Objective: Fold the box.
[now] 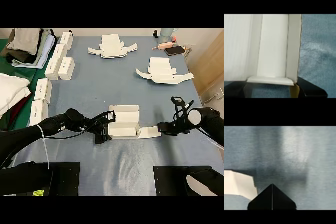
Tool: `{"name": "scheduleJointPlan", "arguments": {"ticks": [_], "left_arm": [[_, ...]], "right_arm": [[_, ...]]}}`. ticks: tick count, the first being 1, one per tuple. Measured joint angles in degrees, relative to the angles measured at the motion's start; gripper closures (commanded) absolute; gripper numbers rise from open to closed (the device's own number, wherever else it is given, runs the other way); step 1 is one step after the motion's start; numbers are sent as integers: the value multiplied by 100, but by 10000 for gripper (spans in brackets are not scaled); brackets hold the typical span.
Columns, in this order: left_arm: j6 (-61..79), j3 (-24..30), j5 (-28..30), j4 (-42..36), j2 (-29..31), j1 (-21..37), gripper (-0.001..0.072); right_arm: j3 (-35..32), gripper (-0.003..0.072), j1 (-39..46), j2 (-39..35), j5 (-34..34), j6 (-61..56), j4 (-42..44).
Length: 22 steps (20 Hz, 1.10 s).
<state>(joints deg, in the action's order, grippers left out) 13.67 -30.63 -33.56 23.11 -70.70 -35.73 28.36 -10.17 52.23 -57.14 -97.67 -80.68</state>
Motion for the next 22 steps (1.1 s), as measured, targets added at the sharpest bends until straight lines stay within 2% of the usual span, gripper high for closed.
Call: {"name": "scheduleJointPlan", "arguments": {"ticks": [3, 6, 7, 9, 10, 11, 14, 15, 16, 22], "left_arm": [[0, 0, 0, 2, 0, 0, 98], [0, 0, 0, 2, 0, 0, 98], [0, 0, 0, 2, 0, 0, 98], [0, 0, 0, 2, 0, 0, 98], [0, 0, 0, 2, 0, 0, 98], [0, 0, 0, 2, 0, 0, 98], [0, 0, 2, 2, -2, 0, 98], [2, 0, 0, 2, 0, 0, 98], [0, 0, 2, 2, 0, 0, 98], [2, 0, 2, 2, 0, 0, 98]], "right_arm": [[-7, 686, 81, 249, 0, 723, 1043], [-7, 681, 107, 190, -66, 1305, 1897], [-7, 615, 116, 122, -85, 1445, 2122], [-7, 391, 122, -17, -94, 1687, 2450], [-7, 324, 122, -68, -105, 1777, 2566], [-7, 299, 122, -101, -116, 1856, 2669], [-7, 285, 118, -153, -138, 2199, 3086], [-7, 222, 118, -164, -138, 2356, 3274], [-7, 205, 116, -164, -138, 2485, 3425], [0, 218, -146, 70, 35, 2946, 3801]]}}
